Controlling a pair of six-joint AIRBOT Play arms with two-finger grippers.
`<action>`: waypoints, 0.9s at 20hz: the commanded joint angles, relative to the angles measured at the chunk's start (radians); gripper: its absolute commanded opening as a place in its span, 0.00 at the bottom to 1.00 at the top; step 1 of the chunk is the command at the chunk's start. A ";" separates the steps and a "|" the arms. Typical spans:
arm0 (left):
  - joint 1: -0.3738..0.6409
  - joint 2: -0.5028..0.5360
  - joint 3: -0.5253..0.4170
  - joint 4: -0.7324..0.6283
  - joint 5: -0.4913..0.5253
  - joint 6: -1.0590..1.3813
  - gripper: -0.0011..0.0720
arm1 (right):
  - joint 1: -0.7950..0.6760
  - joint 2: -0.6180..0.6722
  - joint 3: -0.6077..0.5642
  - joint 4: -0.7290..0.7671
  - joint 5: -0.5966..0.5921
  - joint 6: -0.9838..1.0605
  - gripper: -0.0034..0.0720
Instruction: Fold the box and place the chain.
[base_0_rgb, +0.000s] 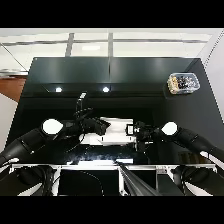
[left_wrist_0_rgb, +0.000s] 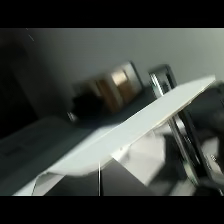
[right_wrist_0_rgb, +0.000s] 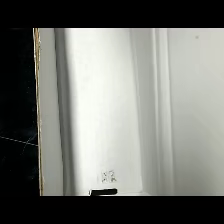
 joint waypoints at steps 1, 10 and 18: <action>-0.026 -0.043 -0.001 -0.013 0.107 0.003 0.06 | -0.001 0.000 -0.001 -0.001 0.002 -0.003 0.69; -0.052 -0.132 0.000 -0.008 0.110 0.036 0.06 | -0.001 0.000 -0.001 -0.001 0.002 -0.003 0.69; 0.138 0.052 0.001 0.247 -0.168 0.055 0.06 | -0.001 0.000 -0.001 -0.001 0.002 -0.003 0.69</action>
